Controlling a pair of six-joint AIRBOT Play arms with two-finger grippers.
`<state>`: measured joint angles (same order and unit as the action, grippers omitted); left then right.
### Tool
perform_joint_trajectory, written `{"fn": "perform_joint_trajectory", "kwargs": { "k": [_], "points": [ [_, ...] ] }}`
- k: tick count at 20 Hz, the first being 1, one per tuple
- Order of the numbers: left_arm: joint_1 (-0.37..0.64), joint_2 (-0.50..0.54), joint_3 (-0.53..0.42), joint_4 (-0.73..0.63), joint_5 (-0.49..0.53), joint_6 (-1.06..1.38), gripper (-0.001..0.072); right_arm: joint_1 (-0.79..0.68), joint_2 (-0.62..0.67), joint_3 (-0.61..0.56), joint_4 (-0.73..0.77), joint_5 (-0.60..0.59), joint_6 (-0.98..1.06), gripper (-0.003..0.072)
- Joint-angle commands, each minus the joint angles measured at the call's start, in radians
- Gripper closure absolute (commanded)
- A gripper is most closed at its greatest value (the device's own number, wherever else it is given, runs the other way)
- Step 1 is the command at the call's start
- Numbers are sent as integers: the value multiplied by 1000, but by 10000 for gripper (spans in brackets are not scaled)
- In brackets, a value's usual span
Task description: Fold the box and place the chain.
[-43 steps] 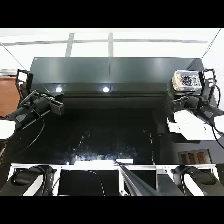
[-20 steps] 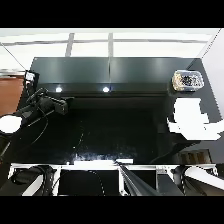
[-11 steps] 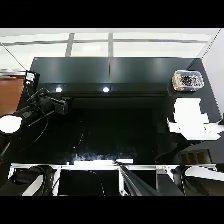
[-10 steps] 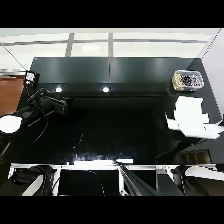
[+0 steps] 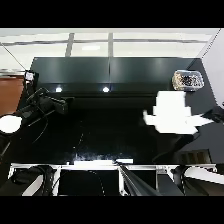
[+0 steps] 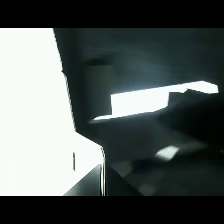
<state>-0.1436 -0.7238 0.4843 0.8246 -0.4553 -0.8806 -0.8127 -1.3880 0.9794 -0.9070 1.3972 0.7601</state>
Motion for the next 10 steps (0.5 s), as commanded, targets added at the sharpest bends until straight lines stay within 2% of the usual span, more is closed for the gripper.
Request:
{"fn": "perform_joint_trajectory", "kwargs": {
  "k": [1, 4, 6, 8, 10],
  "points": [
    [-1, -12, 0, -16, -34, -48, 1, 111, 128, -186, 284, -19, -67, 673],
    [-20, -56, 0, -156, -87, -46, 2, 249, 299, -416, 484, -144, -144, 673],
    [-71, -125, 3, -244, -126, -2, 2, 369, 376, -530, 554, -219, -175, 673],
    [-119, -220, 27, -319, -184, 43, 3, 489, 399, -589, 555, -294, -174, 673],
    [-115, -343, 56, -446, -233, 40, 7, 590, 399, -606, 556, -348, -174, 673]
  ]
}}
